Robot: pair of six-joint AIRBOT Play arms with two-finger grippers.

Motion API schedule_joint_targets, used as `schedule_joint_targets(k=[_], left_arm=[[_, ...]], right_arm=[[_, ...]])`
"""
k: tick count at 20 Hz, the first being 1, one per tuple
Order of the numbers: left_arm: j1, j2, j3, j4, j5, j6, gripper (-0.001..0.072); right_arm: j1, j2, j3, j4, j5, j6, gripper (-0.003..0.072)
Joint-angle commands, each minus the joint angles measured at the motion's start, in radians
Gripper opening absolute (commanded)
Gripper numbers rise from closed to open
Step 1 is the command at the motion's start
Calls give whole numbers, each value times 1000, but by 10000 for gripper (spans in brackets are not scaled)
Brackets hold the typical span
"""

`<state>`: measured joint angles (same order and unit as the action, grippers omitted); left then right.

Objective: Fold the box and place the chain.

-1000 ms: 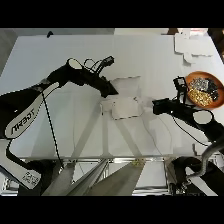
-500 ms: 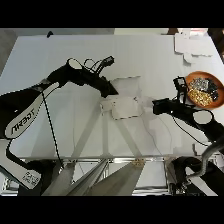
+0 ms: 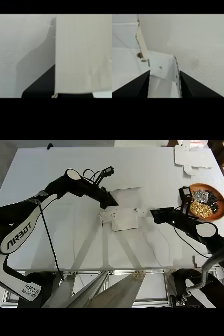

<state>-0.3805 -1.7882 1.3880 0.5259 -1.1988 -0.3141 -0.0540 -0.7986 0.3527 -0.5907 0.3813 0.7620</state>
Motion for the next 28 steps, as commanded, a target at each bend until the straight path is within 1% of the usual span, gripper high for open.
schedule_joint_targets(k=[1, 3, 4, 7, 9, 11, 12, 13, 14, 17, 19, 23, 26, 28], left_arm=[[11, 96, 0, 103, -52, -9, 0], [20, 173, -2, 214, -128, -56, -1], [27, 210, -14, 238, -149, -66, -3], [63, 344, -113, 204, -154, -56, -4], [78, 440, -216, 200, -140, -2, -3], [82, 504, -328, 129, -71, 66, -2], [80, 512, -370, 76, -50, 109, -1], [79, 505, -402, 35, -39, 156, 0], [74, 489, -423, 26, -23, 194, 4], [60, 422, -430, 39, -1, 265, 8], [43, 384, -430, 39, 54, 303, 7], [-8, 329, -430, 23, 195, 387, 3], [-38, 296, -430, -5, 262, 449, 0], [-39, 261, -430, -29, 274, 449, -1]], right_arm=[[0, 97, 1, 39, -89, 13, 415], [0, 180, 0, 38, -151, 53, 414], [0, 220, 1, 38, -177, 53, 413], [0, 330, 0, 37, -203, 53, 410], [0, 372, 0, 38, -203, 53, 408], [0, 380, 0, 35, -185, 53, 407], [0, 380, 0, 20, -162, 53, 407], [0, 380, 0, 10, -132, 53, 407], [0, 380, 0, 0, -98, 53, 406], [0, 380, 0, -46, -13, 53, 400], [0, 380, 0, -68, 16, 53, 400], [0, 379, 0, -68, 23, 53, 400], [0, 379, 0, -68, 23, 53, 400], [0, 378, 0, -68, 23, 53, 400]])
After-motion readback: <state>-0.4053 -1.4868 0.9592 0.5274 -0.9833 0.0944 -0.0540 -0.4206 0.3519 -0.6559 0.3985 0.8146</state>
